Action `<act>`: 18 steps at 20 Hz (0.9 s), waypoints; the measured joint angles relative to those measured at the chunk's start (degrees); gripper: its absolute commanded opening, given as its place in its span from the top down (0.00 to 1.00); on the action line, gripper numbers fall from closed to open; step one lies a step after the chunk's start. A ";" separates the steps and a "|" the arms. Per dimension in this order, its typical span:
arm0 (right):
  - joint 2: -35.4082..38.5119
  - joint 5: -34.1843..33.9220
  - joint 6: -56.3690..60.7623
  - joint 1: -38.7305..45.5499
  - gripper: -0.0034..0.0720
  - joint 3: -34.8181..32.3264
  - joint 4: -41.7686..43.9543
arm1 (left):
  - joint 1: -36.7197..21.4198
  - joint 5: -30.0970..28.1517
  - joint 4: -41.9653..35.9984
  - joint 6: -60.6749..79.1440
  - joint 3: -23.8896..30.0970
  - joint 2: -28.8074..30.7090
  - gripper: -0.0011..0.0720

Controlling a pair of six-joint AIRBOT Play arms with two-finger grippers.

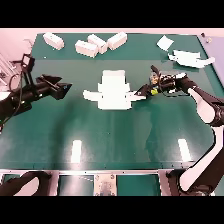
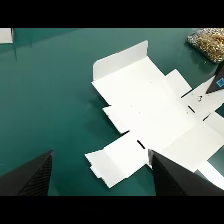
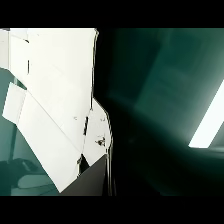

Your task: Fold the box and place the chain.

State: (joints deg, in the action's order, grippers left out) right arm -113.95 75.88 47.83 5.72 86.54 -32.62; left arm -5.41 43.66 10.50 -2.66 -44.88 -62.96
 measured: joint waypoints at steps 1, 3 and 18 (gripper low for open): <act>0.00 0.04 0.00 0.00 0.95 0.11 0.00 | 0.00 1.05 0.81 -0.13 -1.90 -2.60 0.03; 0.00 0.15 -0.02 0.00 0.95 0.26 0.02 | 0.00 4.00 2.64 -1.81 -6.54 -8.13 0.03; 0.00 0.15 -0.11 -0.02 0.95 0.39 0.13 | 2.40 18.43 7.26 -14.43 -29.51 -32.61 0.18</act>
